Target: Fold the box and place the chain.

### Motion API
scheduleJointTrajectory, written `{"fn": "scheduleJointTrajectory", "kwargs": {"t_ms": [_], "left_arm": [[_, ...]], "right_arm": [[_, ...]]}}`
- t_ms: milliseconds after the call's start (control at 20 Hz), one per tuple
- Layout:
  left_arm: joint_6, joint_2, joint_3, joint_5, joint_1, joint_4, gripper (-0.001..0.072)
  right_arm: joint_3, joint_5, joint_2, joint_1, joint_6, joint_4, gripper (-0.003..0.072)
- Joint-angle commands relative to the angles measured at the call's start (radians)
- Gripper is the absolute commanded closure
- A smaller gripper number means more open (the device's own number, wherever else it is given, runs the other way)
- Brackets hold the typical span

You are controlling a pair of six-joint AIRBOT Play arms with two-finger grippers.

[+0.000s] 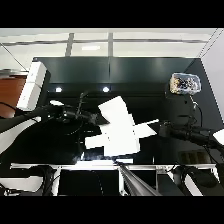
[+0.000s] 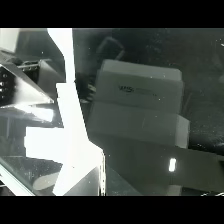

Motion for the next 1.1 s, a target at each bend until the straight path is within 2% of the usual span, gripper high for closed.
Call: {"fn": "scheduleJointTrajectory", "kwargs": {"t_ms": [0, 150, 350, 600, 750, 800, 900, 1000, 1050], "left_arm": [[0.160, -0.018, 0.019, -0.167, -0.010, -0.001, 0.0043], [0.219, -0.022, 0.019, -0.259, -0.011, 0.000, 0.0044], [0.252, -0.022, 0.020, -0.228, -0.011, 0.027, 0.0046], [0.251, -0.022, 0.020, -0.225, -0.011, 0.171, 0.0305], [0.252, -0.022, 0.020, -0.223, -0.011, 0.168, 0.0329], [0.252, -0.022, 0.020, -0.223, -0.011, 0.170, 0.0376], [0.265, -0.022, 0.020, -0.223, -0.011, 0.171, 0.0383], [0.268, -0.022, 0.020, -0.221, -0.011, 0.169, 0.0496], [0.268, -0.022, 0.020, -0.219, -0.011, 0.169, 0.0495]], "right_arm": [[-0.001, 0.005, 0.000, 0.001, 0.001, 0.000, 0.0664], [-0.001, 0.005, 0.000, 0.001, 0.001, 0.000, 0.0664], [-0.001, 0.005, 0.000, 0.001, 0.001, 0.000, 0.0664], [-0.001, 0.003, 0.000, 0.001, 0.001, -0.001, 0.0664], [-0.001, 0.002, 0.000, 0.001, 0.001, -0.001, 0.0664], [-0.001, 0.002, 0.000, 0.001, 0.001, -0.001, 0.0664], [-0.001, 0.001, 0.000, 0.001, 0.001, -0.001, 0.0664], [-0.001, 0.001, 0.000, 0.001, 0.001, -0.001, 0.0664], [-0.001, 0.001, 0.000, 0.001, 0.001, -0.001, 0.0664]]}}
